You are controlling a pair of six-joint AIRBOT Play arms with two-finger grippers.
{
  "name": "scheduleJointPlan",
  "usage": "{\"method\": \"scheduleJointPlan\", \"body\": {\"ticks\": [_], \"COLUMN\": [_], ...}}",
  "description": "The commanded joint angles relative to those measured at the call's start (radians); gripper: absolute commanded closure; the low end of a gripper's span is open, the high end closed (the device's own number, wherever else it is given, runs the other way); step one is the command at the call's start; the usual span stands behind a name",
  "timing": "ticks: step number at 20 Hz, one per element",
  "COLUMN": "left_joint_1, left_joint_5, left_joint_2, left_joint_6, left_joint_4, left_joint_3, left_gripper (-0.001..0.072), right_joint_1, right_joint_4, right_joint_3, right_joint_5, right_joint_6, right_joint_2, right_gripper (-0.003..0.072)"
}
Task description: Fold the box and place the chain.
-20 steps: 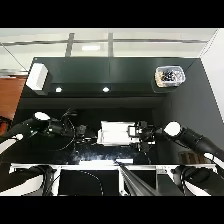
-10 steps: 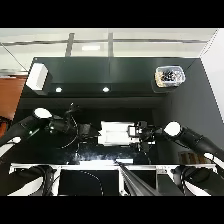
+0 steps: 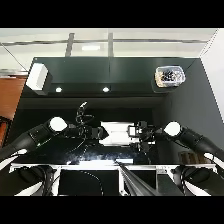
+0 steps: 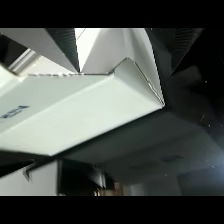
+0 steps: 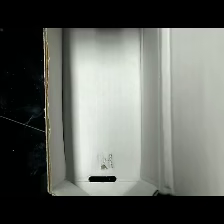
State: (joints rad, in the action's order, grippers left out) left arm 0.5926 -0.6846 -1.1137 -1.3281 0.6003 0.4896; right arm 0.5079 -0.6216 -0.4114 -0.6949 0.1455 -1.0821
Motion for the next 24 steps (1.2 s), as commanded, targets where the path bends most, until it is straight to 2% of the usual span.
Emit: {"method": "scheduleJointPlan", "body": {"ticks": [1, 3, 7, 9, 11, 15, 17, 20, 22, 24], "left_joint_1": [0.025, 0.026, 0.105, 0.175, 0.235, 0.307, 0.328, 0.351, 0.362, 0.364], "left_joint_5": [0.049, 0.021, -0.028, -0.097, -0.182, -0.237, -0.292, -0.369, -0.341, -0.312], "left_joint_2": [0.002, 0.002, -0.002, -0.033, -0.077, -0.138, -0.158, -0.194, -0.209, -0.218], "left_joint_6": [-0.05, -0.135, -0.485, -0.679, -0.808, -0.941, -1.001, -1.067, -1.088, -1.115], "left_joint_4": [0.017, 0.089, 0.452, 0.625, 0.735, 0.829, 0.874, 0.884, 0.887, 0.885], "left_joint_3": [0.002, 0.016, 0.101, 0.163, 0.229, 0.324, 0.357, 0.385, 0.385, 0.386], "left_gripper": [0.0096, 0.0097, 0.0097, 0.0097, 0.0097, 0.01, 0.022, 0.0243, 0.0365, 0.0365], "right_joint_1": [0.001, 0.001, 0.001, 0.001, 0.001, 0.001, 0.001, 0.001, 0.001, 0.001], "right_joint_4": [0.0, 0.0, 0.0, 0.0, 0.0, 0.0, 0.0, 0.0, 0.0, 0.0], "right_joint_3": [-0.001, -0.001, -0.001, -0.001, -0.001, -0.001, -0.001, -0.001, -0.001, -0.001], "right_joint_5": [0.0, 0.0, 0.0, 0.0, 0.0, 0.0, 0.0, 0.0, 0.0, 0.0], "right_joint_6": [0.0, 0.0, 0.0, 0.0, 0.001, 0.001, 0.001, 0.001, 0.001, 0.0], "right_joint_2": [0.001, 0.001, 0.001, 0.001, 0.001, 0.001, 0.001, 0.001, 0.001, 0.001], "right_gripper": [0.0439, 0.044, 0.0439, 0.044, 0.0439, 0.0439, 0.044, 0.0439, 0.044, 0.044]}}
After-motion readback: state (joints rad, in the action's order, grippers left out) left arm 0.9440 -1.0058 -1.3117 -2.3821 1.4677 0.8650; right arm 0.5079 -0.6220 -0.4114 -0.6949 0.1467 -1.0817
